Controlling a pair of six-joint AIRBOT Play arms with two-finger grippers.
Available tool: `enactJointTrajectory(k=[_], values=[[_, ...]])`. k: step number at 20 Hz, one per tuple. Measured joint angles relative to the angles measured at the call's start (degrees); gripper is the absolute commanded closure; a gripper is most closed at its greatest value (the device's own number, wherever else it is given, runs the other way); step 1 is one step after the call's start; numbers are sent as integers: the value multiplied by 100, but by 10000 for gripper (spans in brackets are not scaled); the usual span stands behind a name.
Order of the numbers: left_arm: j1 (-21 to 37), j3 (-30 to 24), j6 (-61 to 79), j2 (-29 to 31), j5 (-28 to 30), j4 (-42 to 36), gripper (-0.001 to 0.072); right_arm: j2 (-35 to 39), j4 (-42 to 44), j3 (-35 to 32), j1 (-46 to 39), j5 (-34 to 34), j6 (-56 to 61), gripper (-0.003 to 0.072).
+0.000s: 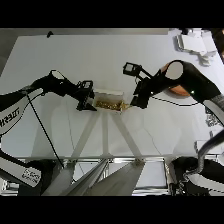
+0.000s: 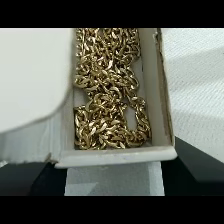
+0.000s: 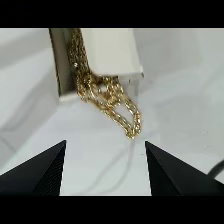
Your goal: Fold the box and place the chain.
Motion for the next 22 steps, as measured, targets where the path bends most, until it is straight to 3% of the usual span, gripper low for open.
enactJointTrajectory(k=[6, 12, 13, 14, 17, 22], values=[[0, 0, -2, 0, 2, 2, 653, -848, 699, -271, -138, -590, -2059, 92], [0, 0, 0, 0, 0, 2, 653, -1521, 1506, -310, -105, -857, -2924, 77], [0, 0, 0, 0, 0, 2, 653, -1561, 1611, -310, -90, -898, -3008, 114], [0, 0, -2, 0, 0, 2, 653, -1596, 1668, -313, -74, -957, -3067, 211], [0, 0, 0, 0, 2, 2, 653, -1646, 1757, -313, -48, -1001, -3156, 673], [0, 0, 0, 0, 0, 0, 653, -1628, 1523, -313, -37, -1021, -2951, 676]])
